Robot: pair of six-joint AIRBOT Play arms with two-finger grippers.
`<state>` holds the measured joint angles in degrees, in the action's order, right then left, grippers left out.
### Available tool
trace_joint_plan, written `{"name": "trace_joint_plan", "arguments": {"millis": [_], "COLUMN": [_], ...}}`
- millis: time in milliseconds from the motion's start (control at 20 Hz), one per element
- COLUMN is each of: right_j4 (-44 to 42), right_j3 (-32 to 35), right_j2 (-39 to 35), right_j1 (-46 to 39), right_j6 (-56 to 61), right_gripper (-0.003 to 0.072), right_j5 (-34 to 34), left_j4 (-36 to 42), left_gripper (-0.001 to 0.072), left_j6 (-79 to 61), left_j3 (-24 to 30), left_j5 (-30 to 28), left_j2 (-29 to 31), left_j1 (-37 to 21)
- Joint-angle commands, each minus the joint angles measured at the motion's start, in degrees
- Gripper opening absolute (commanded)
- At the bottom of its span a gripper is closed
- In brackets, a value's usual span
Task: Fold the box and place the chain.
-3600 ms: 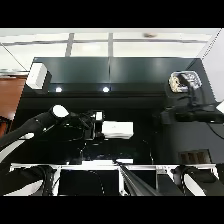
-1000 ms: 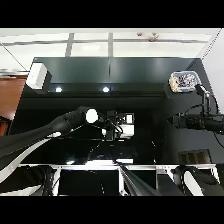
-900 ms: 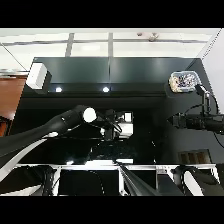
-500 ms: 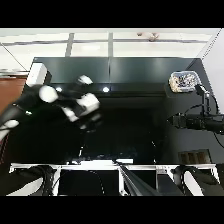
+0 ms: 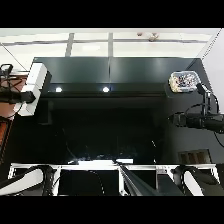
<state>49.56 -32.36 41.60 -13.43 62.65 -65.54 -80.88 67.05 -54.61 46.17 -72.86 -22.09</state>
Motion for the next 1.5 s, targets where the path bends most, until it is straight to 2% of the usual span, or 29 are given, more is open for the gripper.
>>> {"name": "trace_joint_plan", "arguments": {"millis": [0,250,300,350,400,450,600,800,850,950,1000,1100,1200,1350,1450], "right_j4": [0.0,0.0,0.0,0.0,0.0,0.0,0.0,0.0,0.1,0.2,0.4,0.4,0.4,0.7,2.7], "right_j3": [0.0,0.0,0.0,0.0,0.0,0.0,0.0,0.0,0.0,0.0,0.0,0.0,0.0,0.0,0.0], "right_j2": [0.0,0.0,0.0,0.0,0.0,0.0,0.0,0.0,0.0,0.0,-0.1,-0.1,-0.1,0.1,0.3], "right_j1": [0.0,0.0,0.0,0.0,0.0,0.0,0.0,0.0,0.0,0.2,0.5,1.8,4.2,8.0,8.3], "right_j6": [0.1,0.2,0.2,0.2,0.2,0.2,0.1,-0.2,-0.7,-3.3,-4.1,-6.1,-8.6,-12.4,-12.4], "right_gripper": [0.0016,0.0017,0.0016,0.0016,0.0017,0.0016,0.0017,0.0016,0.0016,0.0015,0.0015,0.0015,0.0015,0.0017,0.0016], "right_j5": [0.9,0.9,0.9,0.9,0.9,0.8,0.9,-0.2,-1.9,-5.9,-6.0,-1.9,7.9,26.7,34.2], "left_j4": [0.2,0.6,0.6,0.5,0.5,0.5,0.0,1.8,2.0,2.9,4.7,8.7,11.5,11.0,11.0], "left_gripper": [0.0274,0.0275,0.0299,0.0386,0.0595,0.0713,0.0712,0.0708,0.0632,0.0109,0.0037,0.0025,0.0025,0.0026,0.0026], "left_j6": [0.2,0.2,0.2,0.2,0.2,0.5,0.7,1.4,4.7,11.9,11.3,7.7,5.2,4.0,2.3], "left_j3": [-5.5,-14.3,-15.1,-15.4,-15.4,-15.6,-18.0,-21.6,-21.6,-20.6,-18.4,-10.7,0.6,19.2,26.6], "left_j5": [-2.6,-0.5,-0.9,-1.7,-2.9,-3.8,-0.8,4.5,5.9,10.5,11.1,9.6,4.2,-9.9,-17.3], "left_j2": [-7.3,-17.3,-18.5,-19.1,-19.3,-19.2,-16.1,-7.6,-4.4,1.6,5.1,12.6,20.8,31.2,35.5], "left_j1": [-3.4,-1.4,-0.8,-0.3,0.0,0.2,0.4,0.5,0.8,1.6,2.7,6.4,12.0,21.0,24.3]}}
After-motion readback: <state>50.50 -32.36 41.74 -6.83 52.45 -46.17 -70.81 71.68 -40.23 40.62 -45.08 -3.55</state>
